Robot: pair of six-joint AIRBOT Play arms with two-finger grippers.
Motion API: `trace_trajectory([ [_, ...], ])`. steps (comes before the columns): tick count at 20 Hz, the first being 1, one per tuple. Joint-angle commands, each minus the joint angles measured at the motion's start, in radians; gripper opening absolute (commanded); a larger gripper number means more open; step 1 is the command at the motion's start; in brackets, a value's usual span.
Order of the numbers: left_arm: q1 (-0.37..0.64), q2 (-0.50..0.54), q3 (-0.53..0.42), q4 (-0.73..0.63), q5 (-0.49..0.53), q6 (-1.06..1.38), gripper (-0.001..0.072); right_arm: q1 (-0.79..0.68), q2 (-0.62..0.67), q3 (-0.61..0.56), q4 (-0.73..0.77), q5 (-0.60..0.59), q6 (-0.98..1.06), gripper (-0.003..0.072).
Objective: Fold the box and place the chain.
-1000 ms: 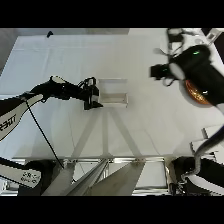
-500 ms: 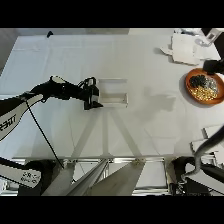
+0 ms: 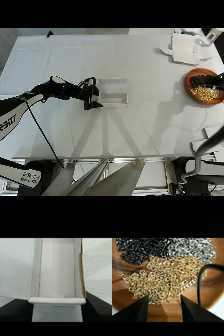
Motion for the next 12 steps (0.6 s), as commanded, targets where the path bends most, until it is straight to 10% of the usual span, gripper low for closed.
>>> trace_trajectory([
  [1, 0.0, 0.001, 0.0, 0.0, 0.0, 0.0, 0.0155, -0.016, -0.106, 0.0, -0.021, -0.039, -0.046, 0.0435],
  [6, 0.0, 0.001, 0.0, 0.0, 0.0, 0.0, 0.0155, -0.016, -0.172, 0.0, -0.019, -0.054, -0.046, 0.0423],
  [12, 0.0, 0.001, 0.0, 0.0, 0.0, 0.0, 0.0155, -0.016, -0.185, 0.0, -0.011, -0.023, -0.047, 0.0011],
])
